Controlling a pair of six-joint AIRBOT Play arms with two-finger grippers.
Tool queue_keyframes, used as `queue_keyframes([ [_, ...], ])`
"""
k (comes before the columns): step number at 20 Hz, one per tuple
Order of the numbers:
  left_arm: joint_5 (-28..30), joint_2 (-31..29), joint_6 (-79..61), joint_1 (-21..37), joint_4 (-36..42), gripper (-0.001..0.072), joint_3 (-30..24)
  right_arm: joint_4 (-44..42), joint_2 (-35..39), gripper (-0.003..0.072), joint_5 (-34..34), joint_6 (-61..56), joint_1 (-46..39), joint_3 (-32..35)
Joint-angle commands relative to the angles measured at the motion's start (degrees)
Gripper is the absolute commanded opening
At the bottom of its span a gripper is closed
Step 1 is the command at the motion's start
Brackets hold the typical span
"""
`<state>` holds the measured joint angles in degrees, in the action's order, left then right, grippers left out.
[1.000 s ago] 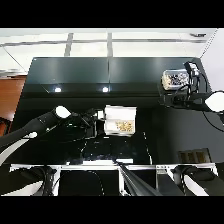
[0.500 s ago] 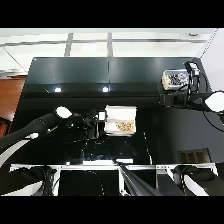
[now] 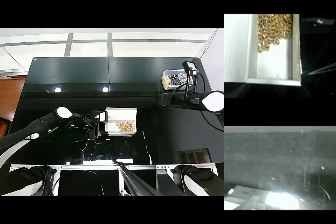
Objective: Fold the box and place the chain.
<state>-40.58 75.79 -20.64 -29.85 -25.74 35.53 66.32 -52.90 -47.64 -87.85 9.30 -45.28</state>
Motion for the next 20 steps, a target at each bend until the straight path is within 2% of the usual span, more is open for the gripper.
queue_keyframes([
  [1,0.11,0.04,-0.15,-0.11,-0.17,0.0284,0.02,-9.29,-3.39,0.0710,7.04,3.63,3.02,-0.02],
  [4,0.07,0.04,-0.15,-0.11,-0.15,0.0285,0.02,-25.29,-11.06,0.0709,10.97,17.03,4.81,-0.07],
  [6,0.04,0.04,-0.15,-0.11,-0.15,0.0284,0.02,-35.17,-15.52,0.0709,6.21,31.47,5.20,-0.07],
  [7,0.04,0.04,-0.13,-0.11,-0.15,0.0285,0.02,-36.96,-16.65,0.0709,2.78,39.45,5.44,-0.07],
  [10,0.02,0.04,-0.15,-0.11,-0.15,0.0284,0.02,-33.75,-15.82,0.0709,-5.79,59.60,5.07,-1.88],
  [12,0.04,0.04,-0.15,-0.11,-0.15,0.0285,0.02,-28.57,-14.51,0.0709,-9.25,67.95,4.72,-5.40],
  [15,0.04,0.04,-0.15,-0.11,-0.15,0.0284,0.02,-23.98,-13.73,0.0709,-13.77,72.19,4.74,-7.89],
  [20,0.09,0.04,-0.13,-0.11,-0.15,0.0284,0.02,-20.52,-13.77,0.0708,-13.97,73.70,9.81,-3.34],
])
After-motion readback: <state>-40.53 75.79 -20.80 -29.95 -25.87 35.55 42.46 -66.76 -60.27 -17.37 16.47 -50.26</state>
